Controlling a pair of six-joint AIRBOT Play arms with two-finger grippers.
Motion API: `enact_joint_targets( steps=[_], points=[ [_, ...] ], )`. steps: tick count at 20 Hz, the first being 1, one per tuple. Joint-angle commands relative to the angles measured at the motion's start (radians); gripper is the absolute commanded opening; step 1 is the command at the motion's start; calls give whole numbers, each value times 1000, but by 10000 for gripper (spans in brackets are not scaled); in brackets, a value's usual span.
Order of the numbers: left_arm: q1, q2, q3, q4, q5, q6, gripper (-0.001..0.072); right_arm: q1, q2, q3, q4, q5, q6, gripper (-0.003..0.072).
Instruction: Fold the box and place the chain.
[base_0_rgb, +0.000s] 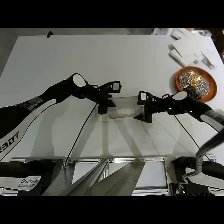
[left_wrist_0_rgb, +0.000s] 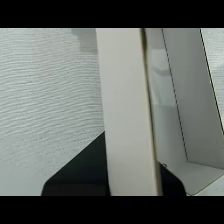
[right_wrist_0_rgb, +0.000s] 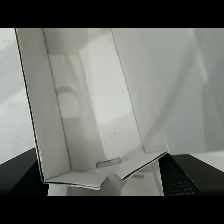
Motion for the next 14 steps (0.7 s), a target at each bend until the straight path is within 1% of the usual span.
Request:
enact_joint_targets(
  steps=[1, 4, 5, 11, 14],
  points=[
    [0, 0, 0, 0, -1, 0, 10, 14, -23, 4, -8, 34, 19, 686],
    [0, 0, 0, 0, -1, 0, 10, 22, -51, 4, -49, 50, 66, 674],
    [0, 0, 0, 0, 0, 0, 10, 22, -55, 4, -51, 46, 77, 646],
    [0, 0, 0, 0, -1, 0, 10, 23, -55, 4, -33, 40, 72, 639],
    [0, 0, 0, 0, 0, 0, 10, 48, -55, 4, -27, 35, 67, 639]
  ],
)
